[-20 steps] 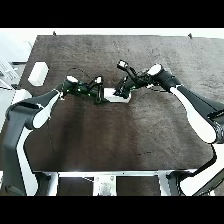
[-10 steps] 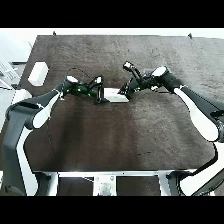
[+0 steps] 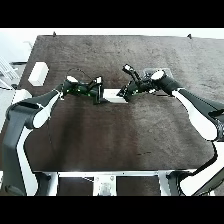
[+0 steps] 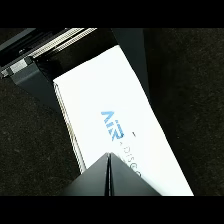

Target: Fold the box and place the chain.

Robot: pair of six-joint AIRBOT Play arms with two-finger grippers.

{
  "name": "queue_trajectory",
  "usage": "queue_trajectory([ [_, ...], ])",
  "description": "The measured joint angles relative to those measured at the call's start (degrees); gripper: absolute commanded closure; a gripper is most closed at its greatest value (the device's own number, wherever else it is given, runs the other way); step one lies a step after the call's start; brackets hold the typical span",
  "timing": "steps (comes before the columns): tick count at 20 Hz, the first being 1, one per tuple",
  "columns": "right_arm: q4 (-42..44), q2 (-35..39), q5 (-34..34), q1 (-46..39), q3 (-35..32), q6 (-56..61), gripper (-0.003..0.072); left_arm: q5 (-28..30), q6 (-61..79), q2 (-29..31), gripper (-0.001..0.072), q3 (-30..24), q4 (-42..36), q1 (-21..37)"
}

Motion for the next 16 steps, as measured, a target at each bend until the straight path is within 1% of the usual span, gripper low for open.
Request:
queue_trajectory([
  [6, -1.29, -0.15, -0.17, 0.44, -0.04, 2.29, 0.0679, 0.04, 0.04, 0.00, 0.0419, 0.02, -0.04, 0.00],
  [9, -1.07, 1.18, 0.13, 0.37, -0.07, 1.77, 0.0679, 0.02, 0.24, 0.00, 0.0420, 0.02, -0.04, 0.00],
  [11, 1.44, 3.37, 0.70, 0.07, -0.11, -0.07, 0.0679, -0.24, 0.13, 0.00, 0.0420, 0.02, -0.07, -0.04],
  [12, 1.97, 4.81, 2.27, 0.02, 0.00, -0.74, 0.0679, 0.07, -0.20, 0.00, 0.0420, 0.00, -0.39, -0.15],
  [14, 6.40, 8.22, 1.27, 0.00, 0.48, -1.66, 0.0679, 0.83, -0.20, 0.09, 0.0420, 0.07, -0.61, 0.13],
  [16, 7.39, 11.23, 0.87, -0.24, 0.52, -1.84, 0.0680, 0.31, -0.17, 0.02, 0.0420, 0.07, -0.35, -0.07],
])
